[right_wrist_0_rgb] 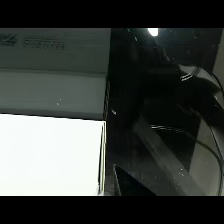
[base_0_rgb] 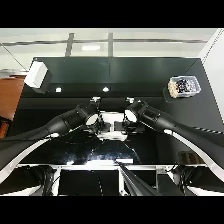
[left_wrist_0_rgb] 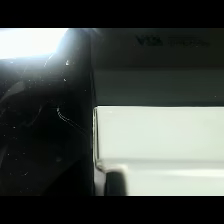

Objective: Fold the box and place the chain.

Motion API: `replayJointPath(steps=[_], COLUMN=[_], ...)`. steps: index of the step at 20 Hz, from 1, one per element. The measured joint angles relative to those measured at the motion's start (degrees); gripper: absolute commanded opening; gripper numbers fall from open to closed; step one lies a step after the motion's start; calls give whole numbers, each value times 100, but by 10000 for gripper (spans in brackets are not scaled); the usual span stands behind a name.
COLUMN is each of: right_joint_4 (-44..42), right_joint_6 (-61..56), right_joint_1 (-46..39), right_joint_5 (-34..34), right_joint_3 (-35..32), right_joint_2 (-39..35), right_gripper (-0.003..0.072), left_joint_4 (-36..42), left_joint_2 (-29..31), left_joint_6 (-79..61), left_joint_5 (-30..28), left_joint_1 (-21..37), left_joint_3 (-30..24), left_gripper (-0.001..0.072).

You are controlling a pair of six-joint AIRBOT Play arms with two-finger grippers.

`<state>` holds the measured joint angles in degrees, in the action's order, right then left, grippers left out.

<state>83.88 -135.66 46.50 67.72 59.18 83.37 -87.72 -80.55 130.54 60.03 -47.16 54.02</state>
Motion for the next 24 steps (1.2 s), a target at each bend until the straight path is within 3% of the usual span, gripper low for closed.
replayJointPath(steps=[8,11,12,20,21,22,24], right_joint_4=[-55,-76,-79,-120,-122,-118,-81], right_joint_6=[-2,-2,-2,-205,-208,-212,-208], right_joint_1=[13,13,13,13,13,13,11], right_joint_5=[-94,-133,-136,-131,-127,-98,-22], right_joint_3=[0,0,0,0,0,0,-4], right_joint_2=[136,153,157,157,160,157,157], right_gripper=[157,125,26,34,188,405,434], left_joint_4=[-4,-4,-4,7,11,13,11], left_joint_2=[0,0,0,0,0,0,0], left_joint_6=[-9,-7,-7,-11,-11,-9,-7], left_joint_5=[17,17,17,15,15,17,63], left_joint_1=[0,0,0,0,0,0,0], left_joint_3=[0,2,2,2,2,2,2], left_gripper=[26,26,26,26,26,26,26])
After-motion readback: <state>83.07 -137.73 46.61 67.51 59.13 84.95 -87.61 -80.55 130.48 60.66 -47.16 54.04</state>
